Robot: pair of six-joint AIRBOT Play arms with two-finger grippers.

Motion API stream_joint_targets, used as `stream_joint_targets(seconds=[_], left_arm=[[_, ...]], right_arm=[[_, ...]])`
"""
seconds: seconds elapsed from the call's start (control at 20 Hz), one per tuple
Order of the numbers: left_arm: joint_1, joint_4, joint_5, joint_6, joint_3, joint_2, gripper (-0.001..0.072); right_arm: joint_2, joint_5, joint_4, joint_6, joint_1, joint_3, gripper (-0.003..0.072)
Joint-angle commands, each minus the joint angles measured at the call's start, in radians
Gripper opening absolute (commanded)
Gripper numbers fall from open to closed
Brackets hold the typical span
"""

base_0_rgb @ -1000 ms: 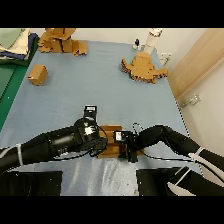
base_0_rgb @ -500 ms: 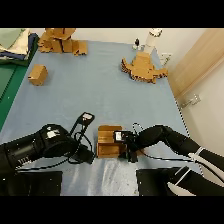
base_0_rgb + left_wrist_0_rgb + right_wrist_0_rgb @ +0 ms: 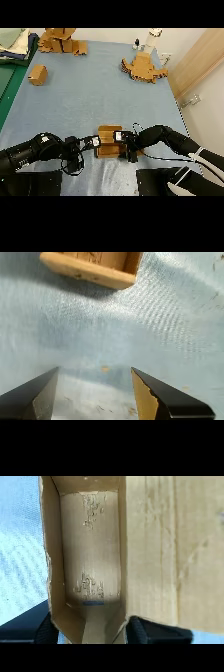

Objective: Fold the box.

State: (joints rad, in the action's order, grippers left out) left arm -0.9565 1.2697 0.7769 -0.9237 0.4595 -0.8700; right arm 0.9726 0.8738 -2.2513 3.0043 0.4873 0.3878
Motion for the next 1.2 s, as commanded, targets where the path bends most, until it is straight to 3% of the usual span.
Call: stream_joint_targets(seconds=[0.0, 0.3, 0.5, 0.7, 0.95, 1.05, 1.15], left_arm=[[0.005, -0.014, -0.228, 0.195, -0.045, -0.015, 0.0700], [0.002, -0.165, -0.397, 0.263, -0.045, -0.091, 0.0701], [0.010, -0.283, -0.378, 0.294, -0.048, -0.087, 0.0700], [0.068, -0.655, -0.377, 0.631, -0.120, -0.026, 0.0700], [0.127, -0.988, -0.348, 1.083, -0.206, 0.011, 0.0700], [0.130, -1.086, -0.351, 1.119, -0.205, 0.006, 0.0700], [0.130, -1.089, -0.352, 1.129, -0.205, -0.010, 0.0700]], right_arm=[[0.000, 0.000, 0.000, 0.000, 0.001, 0.000, 0.0493], [0.000, 0.000, 0.000, 0.000, 0.001, 0.000, 0.0493], [0.000, 0.000, 0.000, 0.000, 0.001, 0.000, 0.0493], [0.000, 0.000, 0.000, 0.000, 0.001, 0.000, 0.0493], [0.000, 0.000, 0.000, 0.000, 0.001, 0.000, 0.0494], [0.000, 0.000, 0.000, 0.000, 0.001, -0.001, 0.0493], [0.000, 0.000, 0.000, 0.000, 0.001, 0.000, 0.0493]])
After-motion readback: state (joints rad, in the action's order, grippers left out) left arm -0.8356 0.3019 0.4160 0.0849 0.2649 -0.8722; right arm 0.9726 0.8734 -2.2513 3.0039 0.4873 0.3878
